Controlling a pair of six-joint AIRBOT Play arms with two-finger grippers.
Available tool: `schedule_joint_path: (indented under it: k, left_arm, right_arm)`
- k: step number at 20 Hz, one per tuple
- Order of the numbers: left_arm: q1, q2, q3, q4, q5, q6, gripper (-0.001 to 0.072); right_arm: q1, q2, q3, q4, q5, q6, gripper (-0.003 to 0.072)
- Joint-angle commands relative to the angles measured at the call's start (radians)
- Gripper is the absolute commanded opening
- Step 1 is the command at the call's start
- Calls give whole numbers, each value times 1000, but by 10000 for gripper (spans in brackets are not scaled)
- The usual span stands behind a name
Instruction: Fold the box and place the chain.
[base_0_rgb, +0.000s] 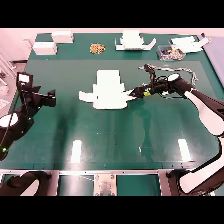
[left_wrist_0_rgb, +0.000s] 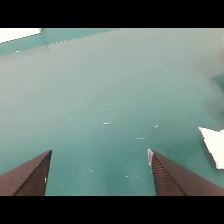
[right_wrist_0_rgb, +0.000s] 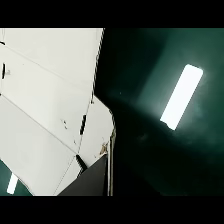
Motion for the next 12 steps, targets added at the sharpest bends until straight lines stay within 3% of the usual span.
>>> schedule_joint_path:
  k: [1,6,9,10,11,12]
  left_arm:
    - [0,1,0,0,-42,17,700]
    - [0,-2,15,-4,-161,17,698]
    - [0,-78,94,-4,-256,17,698]
    - [0,-127,132,-3,-308,9,677]
    - [0,-176,167,-3,-360,9,565]
    - [0,-227,203,-3,-410,9,558]
  right_arm:
    - [1,0,1,-1,0,3,3]
    - [1,0,1,0,0,2,3]
    - [1,0,1,0,0,3,3]
    - [1,0,1,0,0,3,3]
    - [1,0,1,0,0,3,3]
    - [1,0,1,0,0,2,3]
